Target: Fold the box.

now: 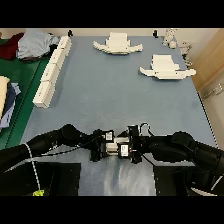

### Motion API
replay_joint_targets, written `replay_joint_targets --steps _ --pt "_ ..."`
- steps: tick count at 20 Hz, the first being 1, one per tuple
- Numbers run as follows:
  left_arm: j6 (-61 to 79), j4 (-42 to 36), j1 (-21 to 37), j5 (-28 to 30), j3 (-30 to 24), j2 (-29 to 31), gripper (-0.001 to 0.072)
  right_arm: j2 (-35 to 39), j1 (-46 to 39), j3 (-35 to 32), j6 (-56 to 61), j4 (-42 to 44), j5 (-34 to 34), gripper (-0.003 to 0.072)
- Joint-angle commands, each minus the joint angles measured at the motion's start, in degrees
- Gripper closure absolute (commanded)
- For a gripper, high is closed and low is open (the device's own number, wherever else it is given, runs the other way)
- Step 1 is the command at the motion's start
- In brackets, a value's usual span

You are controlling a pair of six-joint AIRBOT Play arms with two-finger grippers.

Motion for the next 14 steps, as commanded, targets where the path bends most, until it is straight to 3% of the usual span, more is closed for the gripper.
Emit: replay_joint_targets --steps 1,11,12,14 --pt "0.0 0.0 0.0 0.0 0.0 0.0 0.0197 -0.1 0.2 0.0 -0.5 4.1 -4.2 0.0139" --pt "0.0 0.0 0.0 0.0 0.0 0.0 0.0196 6.6 0.1 0.0 2.0 8.6 -3.2 0.0139" --pt "0.0 0.0 0.0 0.0 0.0 0.0 0.0197 7.2 0.0 0.0 5.9 8.8 -2.7 0.0215" --pt "0.0 0.0 0.0 0.0 0.0 0.0 0.0196 7.1 -0.7 -0.4 16.1 8.8 -1.7 0.0686"
